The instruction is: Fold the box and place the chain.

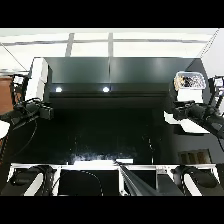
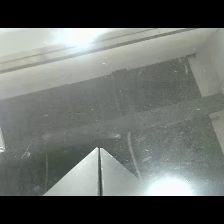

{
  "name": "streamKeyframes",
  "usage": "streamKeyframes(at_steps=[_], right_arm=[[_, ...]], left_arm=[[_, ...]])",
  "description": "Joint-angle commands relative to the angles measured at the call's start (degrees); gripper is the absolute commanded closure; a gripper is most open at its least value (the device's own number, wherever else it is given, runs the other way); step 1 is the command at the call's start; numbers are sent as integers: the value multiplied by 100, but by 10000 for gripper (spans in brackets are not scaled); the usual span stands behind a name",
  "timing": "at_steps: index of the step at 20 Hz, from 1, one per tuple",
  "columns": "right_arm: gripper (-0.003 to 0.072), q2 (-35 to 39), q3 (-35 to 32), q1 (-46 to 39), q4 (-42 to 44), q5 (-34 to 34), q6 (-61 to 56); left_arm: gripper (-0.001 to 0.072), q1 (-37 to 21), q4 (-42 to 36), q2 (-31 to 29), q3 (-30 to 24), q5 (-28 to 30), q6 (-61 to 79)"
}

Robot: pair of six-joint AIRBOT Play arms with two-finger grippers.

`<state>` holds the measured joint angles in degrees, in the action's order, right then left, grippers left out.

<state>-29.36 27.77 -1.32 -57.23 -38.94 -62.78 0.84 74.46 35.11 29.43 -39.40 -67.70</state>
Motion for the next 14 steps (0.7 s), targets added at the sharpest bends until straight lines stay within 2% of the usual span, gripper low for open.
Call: streamKeyframes(at_steps=[1, 7, 9, 12, 14], right_arm=[[675, 7, 0, 2, 22, 83, -2], [675, 7, 0, 2, 260, 1113, 2], [676, 4, 0, 0, 212, 1742, 4], [675, -111, 0, -26, 216, 2885, 0], [676, -402, 9, -256, 216, 3145, 2]], left_arm=[[683, 2, 2, -4, -2, 7, 2], [682, 2, 0, -4, -4, 22, 2], [682, 2, -2, -4, -2, 33, 2], [682, 13, -13, 15, -20, 636, 2], [683, 15, -15, 15, -17, 927, 2]])
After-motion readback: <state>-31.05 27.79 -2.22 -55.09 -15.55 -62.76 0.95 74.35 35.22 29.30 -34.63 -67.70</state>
